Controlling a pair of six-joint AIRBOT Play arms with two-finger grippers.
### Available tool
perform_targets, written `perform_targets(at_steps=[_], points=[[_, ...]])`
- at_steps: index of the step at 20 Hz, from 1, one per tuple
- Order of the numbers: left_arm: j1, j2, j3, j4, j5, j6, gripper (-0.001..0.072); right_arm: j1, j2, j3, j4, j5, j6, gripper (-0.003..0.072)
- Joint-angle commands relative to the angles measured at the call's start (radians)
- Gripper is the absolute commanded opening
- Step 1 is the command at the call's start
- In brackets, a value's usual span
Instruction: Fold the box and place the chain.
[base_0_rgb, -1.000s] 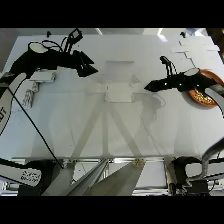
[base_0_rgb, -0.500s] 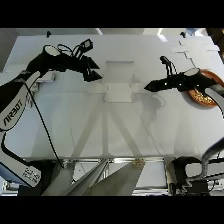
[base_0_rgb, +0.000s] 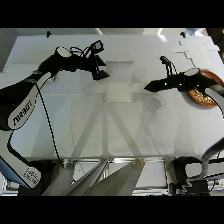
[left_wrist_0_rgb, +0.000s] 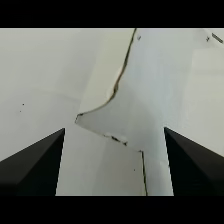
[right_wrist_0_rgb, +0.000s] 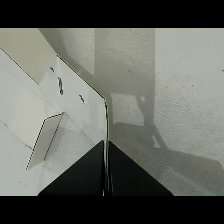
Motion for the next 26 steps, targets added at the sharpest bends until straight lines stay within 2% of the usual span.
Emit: perform_targets(at_steps=[1, 5, 6, 7, 8, 12, 13, 15, 19, 20, 21, 22, 23, 26], points=[[-0.021, -0.001, 0.002, -0.002, 0.029, -0.001, 0.0704, 0.001, 0.000, 0.001, 0.000, 0.000, 0.000, 0.0015], [-0.026, -0.007, 0.002, -0.001, -0.015, -0.045, 0.0698, 0.001, 0.000, 0.001, 0.000, 0.000, 0.000, 0.0015], [-0.026, -0.012, 0.002, -0.002, -0.043, -0.054, 0.0658, 0.001, 0.000, 0.001, 0.000, 0.000, 0.000, 0.0015], [-0.026, -0.018, 0.002, -0.001, -0.069, -0.053, 0.0582, 0.001, 0.000, 0.001, 0.000, 0.000, 0.000, 0.0015], [-0.026, -0.018, 0.002, 0.006, -0.076, -0.053, 0.0558, 0.001, 0.000, 0.001, 0.000, 0.000, 0.000, 0.0015], [-0.025, -0.019, 0.002, 0.007, -0.084, -0.053, 0.0557, 0.001, 0.000, 0.001, 0.000, 0.000, 0.000, 0.0015], [-0.025, -0.019, 0.002, 0.008, -0.084, -0.053, 0.0531, 0.001, 0.000, 0.001, 0.000, 0.000, 0.000, 0.0015], [-0.026, -0.020, 0.002, 0.008, -0.093, -0.053, 0.0401, 0.001, 0.000, 0.001, 0.000, 0.000, 0.000, 0.0015], [-0.055, -0.062, 0.002, 0.002, -0.106, -0.053, 0.0398, 0.001, 0.000, 0.001, 0.000, 0.000, 0.000, 0.0015], [-0.063, -0.071, 0.002, 0.000, -0.101, -0.050, 0.0376, 0.001, 0.000, 0.001, 0.000, 0.000, 0.000, 0.0015], [-0.068, -0.076, 0.002, -0.002, -0.095, -0.040, 0.0255, 0.001, 0.000, 0.001, 0.000, 0.000, 0.000, 0.0015], [-0.069, -0.076, 0.002, -0.002, -0.088, -0.037, 0.0103, 0.001, 0.000, 0.001, 0.000, 0.000, 0.000, 0.0015], [-0.069, -0.075, 0.002, -0.003, -0.086, -0.035, 0.0013, 0.001, 0.000, 0.001, 0.000, 0.000, 0.000, 0.0015], [-0.064, -0.075, 0.002, -0.002, -0.091, -0.035, 0.0010, 0.001, 0.000, 0.001, 0.000, 0.000, 0.000, 0.0015]])
